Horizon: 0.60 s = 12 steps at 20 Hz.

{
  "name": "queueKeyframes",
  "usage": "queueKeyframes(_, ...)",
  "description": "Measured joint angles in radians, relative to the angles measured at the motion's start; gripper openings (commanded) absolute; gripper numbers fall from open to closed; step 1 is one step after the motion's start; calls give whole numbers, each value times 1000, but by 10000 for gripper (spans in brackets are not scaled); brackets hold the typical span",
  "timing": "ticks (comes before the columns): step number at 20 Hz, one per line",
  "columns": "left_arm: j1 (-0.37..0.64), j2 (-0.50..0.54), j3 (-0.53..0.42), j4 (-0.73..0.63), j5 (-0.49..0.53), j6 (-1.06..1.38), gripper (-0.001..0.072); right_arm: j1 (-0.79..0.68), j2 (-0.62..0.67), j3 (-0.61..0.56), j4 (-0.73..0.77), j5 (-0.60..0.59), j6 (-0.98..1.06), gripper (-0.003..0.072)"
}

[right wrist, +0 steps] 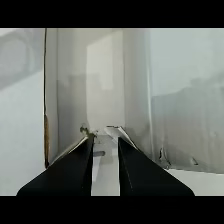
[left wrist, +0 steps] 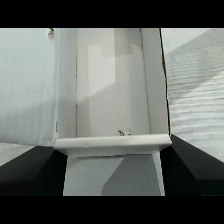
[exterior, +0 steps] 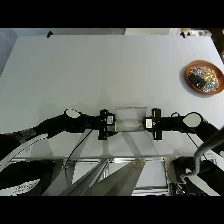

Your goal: Fold the box and place the chain.

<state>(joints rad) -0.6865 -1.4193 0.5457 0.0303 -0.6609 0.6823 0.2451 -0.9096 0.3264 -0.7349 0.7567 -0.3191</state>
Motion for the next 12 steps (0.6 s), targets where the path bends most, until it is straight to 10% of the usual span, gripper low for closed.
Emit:
queueKeyframes(6,0,0,0,0,-1,1,135,2,0,-21,35,-15,-22,478)
queueKeyframes(12,0,0,0,0,-1,1,135,2,0,-26,39,-23,-29,441)
